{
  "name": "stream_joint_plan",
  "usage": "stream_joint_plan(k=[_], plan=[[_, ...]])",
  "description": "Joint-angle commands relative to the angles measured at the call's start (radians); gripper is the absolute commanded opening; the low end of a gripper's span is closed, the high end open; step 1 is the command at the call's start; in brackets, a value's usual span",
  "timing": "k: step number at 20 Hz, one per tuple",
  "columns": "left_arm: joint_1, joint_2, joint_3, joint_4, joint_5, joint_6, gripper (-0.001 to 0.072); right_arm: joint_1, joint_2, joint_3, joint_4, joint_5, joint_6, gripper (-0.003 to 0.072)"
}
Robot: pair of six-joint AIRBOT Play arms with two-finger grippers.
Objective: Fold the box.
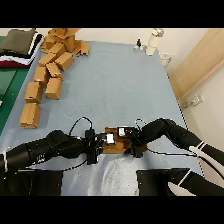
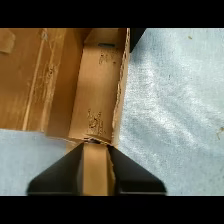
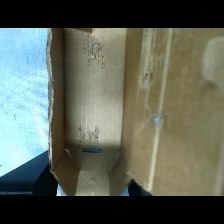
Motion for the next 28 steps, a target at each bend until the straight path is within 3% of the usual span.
stream_joint_plan(k=[1,4,12,13,14,15,28], plan=[[-0.012,0.000,-0.011,-0.006,-0.021,0.008,0.0049,0.001,-0.001,0.000,0.000,0.000,0.000,0.0501],[-0.012,0.001,-0.016,-0.005,-0.037,0.008,0.0043,0.001,-0.001,0.000,0.000,0.000,0.000,0.0501],[-0.004,0.060,-0.019,-0.002,0.104,0.001,0.0045,0.001,-0.001,0.000,0.000,0.000,0.000,0.0501],[0.006,0.065,-0.026,-0.002,0.109,-0.004,0.0122,0.001,-0.001,0.000,0.000,0.000,0.000,0.0502],[0.016,0.066,-0.034,-0.002,0.107,-0.008,0.0285,0.001,-0.001,0.000,0.000,0.000,0.000,0.0501],[0.025,0.066,-0.039,-0.002,0.105,-0.019,0.0320,0.001,-0.001,0.000,0.000,0.000,0.000,0.0501],[0.061,0.010,-0.038,0.021,-0.014,-0.022,0.0320,0.001,-0.001,0.000,0.000,0.000,0.000,0.0501]])
